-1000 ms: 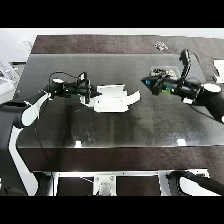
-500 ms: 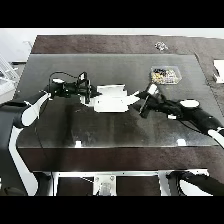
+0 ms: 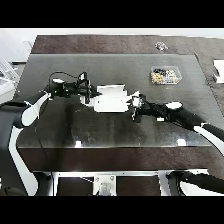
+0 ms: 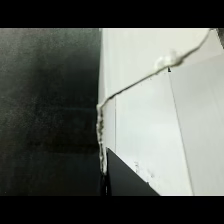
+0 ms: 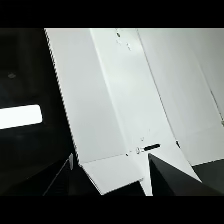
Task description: Fold the box and place the chain.
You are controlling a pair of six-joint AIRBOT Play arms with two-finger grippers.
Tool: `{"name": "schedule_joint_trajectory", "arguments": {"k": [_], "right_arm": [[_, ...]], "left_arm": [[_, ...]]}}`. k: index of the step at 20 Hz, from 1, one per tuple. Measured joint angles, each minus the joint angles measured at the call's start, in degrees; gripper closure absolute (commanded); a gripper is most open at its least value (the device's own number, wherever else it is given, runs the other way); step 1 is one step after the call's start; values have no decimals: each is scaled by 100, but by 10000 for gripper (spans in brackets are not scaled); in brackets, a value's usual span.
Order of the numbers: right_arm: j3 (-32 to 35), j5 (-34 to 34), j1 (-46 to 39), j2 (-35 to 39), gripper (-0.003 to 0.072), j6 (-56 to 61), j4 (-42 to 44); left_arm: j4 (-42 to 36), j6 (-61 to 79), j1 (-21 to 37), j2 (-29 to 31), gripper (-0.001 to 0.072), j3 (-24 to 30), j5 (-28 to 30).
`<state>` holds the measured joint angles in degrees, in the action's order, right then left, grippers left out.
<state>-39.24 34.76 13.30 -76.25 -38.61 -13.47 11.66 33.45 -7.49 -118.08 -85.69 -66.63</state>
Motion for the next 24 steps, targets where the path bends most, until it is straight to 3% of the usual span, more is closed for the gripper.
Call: {"name": "schedule_joint_trajectory", "arguments": {"k": [13,24], "right_arm": [[-160,103,96,-424,111,-55,-216],[-968,129,17,-809,111,409,-236]], "left_arm": [[-7,0,0,0,687,0,0],[-7,0,0,0,687,0,0]]}}
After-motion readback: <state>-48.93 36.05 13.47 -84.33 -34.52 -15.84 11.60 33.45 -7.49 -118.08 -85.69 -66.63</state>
